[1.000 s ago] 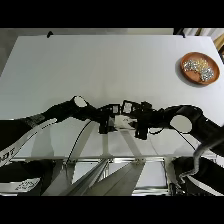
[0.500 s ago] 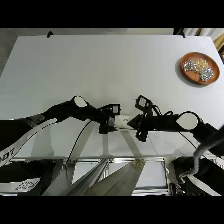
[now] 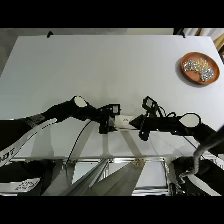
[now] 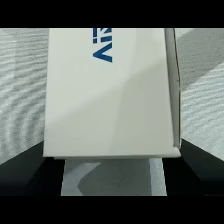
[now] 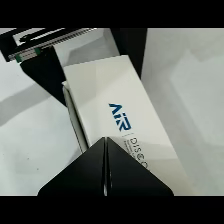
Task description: Fold the box and place the chain.
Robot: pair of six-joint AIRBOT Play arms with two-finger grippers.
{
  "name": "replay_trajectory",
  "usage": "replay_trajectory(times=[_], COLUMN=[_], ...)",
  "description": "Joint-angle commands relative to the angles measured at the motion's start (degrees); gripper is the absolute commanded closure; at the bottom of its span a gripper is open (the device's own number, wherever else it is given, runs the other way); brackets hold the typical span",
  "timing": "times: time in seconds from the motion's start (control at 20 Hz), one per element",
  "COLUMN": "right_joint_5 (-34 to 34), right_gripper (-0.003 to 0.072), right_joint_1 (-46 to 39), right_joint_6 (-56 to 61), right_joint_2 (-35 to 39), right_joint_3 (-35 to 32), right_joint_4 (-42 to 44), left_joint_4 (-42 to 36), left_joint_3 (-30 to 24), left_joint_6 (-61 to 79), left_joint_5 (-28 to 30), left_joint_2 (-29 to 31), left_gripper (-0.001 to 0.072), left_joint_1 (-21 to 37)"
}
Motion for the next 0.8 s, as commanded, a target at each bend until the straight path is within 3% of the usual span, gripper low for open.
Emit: replay_trajectory(times=[0.0,0.4,0.75], right_joint_5=[1.1,3.1,-2.4], right_gripper=[0.0682,0.0682,0.0682], right_joint_1=[-0.2,0.0,2.1], right_joint_6=[-3.1,-3.0,-3.0], right_joint_2=[-1.0,-3.5,-3.6], right_joint_3=[-0.3,-0.8,-4.6], right_joint_4=[1.4,-1.2,-1.5], left_joint_4=[0.0,0.0,0.0], left_joint_3=[0.0,0.0,0.0], left_joint_6=[0.0,0.0,0.0], left_joint_5=[0.0,0.0,0.0], left_joint_2=[0.0,0.0,0.0], left_gripper=[0.0573,0.0573,0.0573], left_joint_1=[0.0,0.0,0.0])
